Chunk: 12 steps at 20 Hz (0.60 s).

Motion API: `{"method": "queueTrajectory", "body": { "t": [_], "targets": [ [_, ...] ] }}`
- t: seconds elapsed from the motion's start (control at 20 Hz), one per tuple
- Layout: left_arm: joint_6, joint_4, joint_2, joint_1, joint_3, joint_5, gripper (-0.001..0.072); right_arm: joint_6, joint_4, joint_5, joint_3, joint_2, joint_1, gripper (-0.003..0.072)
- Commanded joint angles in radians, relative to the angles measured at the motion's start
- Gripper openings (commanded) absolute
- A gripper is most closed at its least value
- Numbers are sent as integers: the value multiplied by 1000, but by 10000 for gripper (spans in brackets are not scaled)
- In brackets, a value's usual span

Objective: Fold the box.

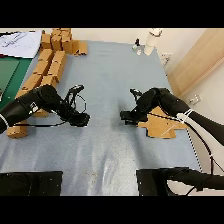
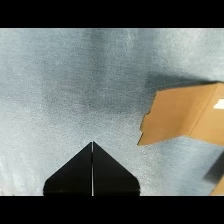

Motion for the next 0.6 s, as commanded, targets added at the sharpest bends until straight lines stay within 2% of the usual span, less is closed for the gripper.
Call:
{"method": "queueTrajectory", "body": {
  "t": [0.0, 0.35, 0.55],
  "targets": [
    [0, 0, 0, 1, 0, 0, 13, 0, 0, 0, 0, 0, 0, 6],
    [0, 0, 0, 1, 0, 0, 13, 0, 0, 0, 0, 0, 0, 6],
    [0, 0, 0, 1, 0, 0, 13, 45, 42, 40, 0, -1, 0, 6]
  ]
}}
